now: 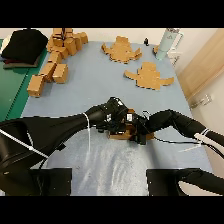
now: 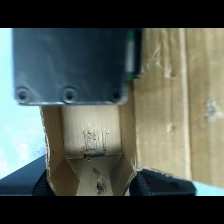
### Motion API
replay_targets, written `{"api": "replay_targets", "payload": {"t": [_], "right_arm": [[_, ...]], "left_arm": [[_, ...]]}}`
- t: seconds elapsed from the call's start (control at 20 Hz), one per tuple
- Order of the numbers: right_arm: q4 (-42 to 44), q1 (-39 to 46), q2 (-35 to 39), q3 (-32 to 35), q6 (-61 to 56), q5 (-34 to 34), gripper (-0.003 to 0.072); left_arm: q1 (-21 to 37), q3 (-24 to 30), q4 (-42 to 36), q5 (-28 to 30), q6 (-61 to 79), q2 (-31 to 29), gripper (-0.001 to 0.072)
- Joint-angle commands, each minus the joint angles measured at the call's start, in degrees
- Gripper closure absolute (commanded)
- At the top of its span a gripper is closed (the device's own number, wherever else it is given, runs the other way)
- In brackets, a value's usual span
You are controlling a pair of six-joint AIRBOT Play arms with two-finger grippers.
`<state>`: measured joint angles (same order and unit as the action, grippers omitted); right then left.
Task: Fold the box.
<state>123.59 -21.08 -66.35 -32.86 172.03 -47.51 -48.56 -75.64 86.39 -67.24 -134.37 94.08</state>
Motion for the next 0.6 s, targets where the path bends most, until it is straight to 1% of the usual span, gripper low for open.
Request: {"api": "replay_targets", "payload": {"t": [0.0,0.2,0.3,0.45,0.55], "right_arm": [[0.0,0.0,0.0,0.0,0.0,0.0,0.0158],[0.0,0.0,0.0,0.0,0.0,0.0,0.0158],[0.0,0.0,0.0,0.0,0.0,0.0,0.0158],[0.0,0.0,0.0,0.0,0.0,0.0,0.0158],[0.0,0.0,0.0,0.0,0.0,0.0,0.0158]], "left_arm": [[1.5,0.0,-5.4,-0.8,1.3,0.0,0.0103],[6.3,0.0,-17.1,-1.1,7.9,-0.2,0.0103],[9.1,-0.1,-21.8,-2.2,11.3,-0.7,0.0103],[13.4,-1.5,-24.7,-5.7,14.9,-1.9,0.0103],[16.3,-2.1,-26.9,-7.0,17.6,-2.8,0.0103]]}}
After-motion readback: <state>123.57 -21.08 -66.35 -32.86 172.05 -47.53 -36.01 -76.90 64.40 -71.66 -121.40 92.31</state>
